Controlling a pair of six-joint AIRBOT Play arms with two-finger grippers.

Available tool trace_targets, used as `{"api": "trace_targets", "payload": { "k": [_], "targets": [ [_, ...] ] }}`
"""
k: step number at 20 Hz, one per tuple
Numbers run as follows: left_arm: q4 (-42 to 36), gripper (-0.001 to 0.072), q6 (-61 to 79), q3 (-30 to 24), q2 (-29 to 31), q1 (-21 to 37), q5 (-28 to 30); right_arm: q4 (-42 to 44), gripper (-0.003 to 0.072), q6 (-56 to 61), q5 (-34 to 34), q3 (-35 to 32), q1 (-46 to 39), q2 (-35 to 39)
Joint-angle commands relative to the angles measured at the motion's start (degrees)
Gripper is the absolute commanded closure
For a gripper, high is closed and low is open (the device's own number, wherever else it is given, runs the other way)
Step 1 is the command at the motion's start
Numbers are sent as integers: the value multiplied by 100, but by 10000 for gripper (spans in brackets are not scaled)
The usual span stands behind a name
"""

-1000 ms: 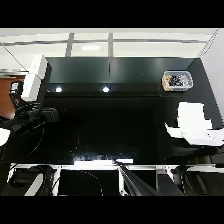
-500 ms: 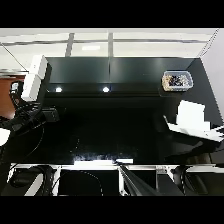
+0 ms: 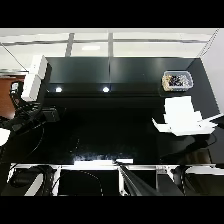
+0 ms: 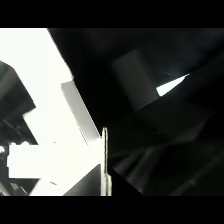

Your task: Fold the box and place the chain.

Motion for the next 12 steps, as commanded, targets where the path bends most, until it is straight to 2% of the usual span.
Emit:
{"api": "trace_targets", "payload": {
  "k": [1, 6, 9, 12],
  "targets": [
    [-7, 0, 0, -2, -4, -4, 4, 990, 676, 162, -146, -625, 358, 363],
    [-262, 0, 2, -2, -4, -4, 4, 1943, 676, 238, -955, -1757, 1939, 1154],
    [-313, 0, 2, -2, -4, -7, -22, 2568, 675, 293, -1558, -1974, 3215, 1537],
    [-411, 1, 2, -7, -9, -4, -203, 2785, 676, 190, -2129, -2048, 4524, 2142]
  ]
}}
